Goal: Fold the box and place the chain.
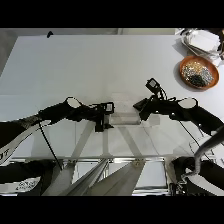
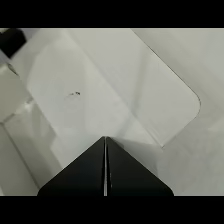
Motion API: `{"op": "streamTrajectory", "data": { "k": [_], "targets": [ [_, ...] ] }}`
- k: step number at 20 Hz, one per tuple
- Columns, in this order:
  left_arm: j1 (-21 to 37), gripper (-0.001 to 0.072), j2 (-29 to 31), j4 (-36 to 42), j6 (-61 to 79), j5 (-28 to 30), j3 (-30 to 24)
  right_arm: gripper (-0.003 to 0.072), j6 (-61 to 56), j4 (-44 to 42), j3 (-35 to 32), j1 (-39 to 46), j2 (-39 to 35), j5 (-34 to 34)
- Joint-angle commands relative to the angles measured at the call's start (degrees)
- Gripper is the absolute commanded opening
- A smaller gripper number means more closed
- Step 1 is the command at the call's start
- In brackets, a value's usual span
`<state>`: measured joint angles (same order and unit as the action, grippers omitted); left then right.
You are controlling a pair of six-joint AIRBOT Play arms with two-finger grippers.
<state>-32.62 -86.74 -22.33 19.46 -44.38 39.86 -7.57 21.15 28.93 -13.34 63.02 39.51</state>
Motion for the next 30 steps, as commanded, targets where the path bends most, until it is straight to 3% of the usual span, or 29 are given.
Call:
{"op": "streamTrajectory", "data": {
  "k": [1,6,9,11,13,15,16,22,26,28,30],
  "targets": [
    [0.0,0.021,0.0,0.0,0.0,0.0,0.0,0.0015,-3.7,2.5,0.1,0.0,-8.5,1.6],
    [0.0,0.021,0.0,0.0,0.0,0.0,0.0,0.0015,-9.0,22.6,0.0,0.0,-22.5,10.7],
    [0.0,0.021,0.0,0.0,0.0,0.0,0.0,0.0014,-9.0,42.4,0.0,0.0,-22.9,17.2],
    [0.0,0.021,0.0,0.0,0.0,0.0,0.0,0.0014,-8.9,49.8,-0.1,0.0,-22.2,20.5],
    [0.0,0.021,0.0,0.0,0.0,0.0,0.0,0.0046,-7.2,46.3,-1.1,0.0,-21.2,16.9],
    [0.0,0.021,0.0,0.0,0.0,0.0,0.0,0.0352,-1.6,44.3,-2.5,0.0,-18.6,12.1],
    [0.0,0.021,0.0,0.0,0.0,0.0,0.0,0.0442,1.6,44.3,-2.9,0.0,-16.7,9.4],
    [0.0,0.021,0.0,0.0,0.0,0.0,0.0,0.0438,14.8,38.7,-2.9,-6.1,-9.3,2.5],
    [0.0,0.021,0.0,0.0,0.0,0.0,0.0,0.0408,17.1,35.3,-2.9,-6.7,-5.9,1.1],
    [0.0,0.021,0.0,0.0,0.0,0.0,0.0,0.0378,17.1,35.3,-2.9,-6.7,-5.3,1.4],
    [0.0,0.021,0.0,0.0,0.0,0.0,0.0,0.0278,17.1,35.0,-2.9,-6.7,-5.2,1.7]
  ]
}}
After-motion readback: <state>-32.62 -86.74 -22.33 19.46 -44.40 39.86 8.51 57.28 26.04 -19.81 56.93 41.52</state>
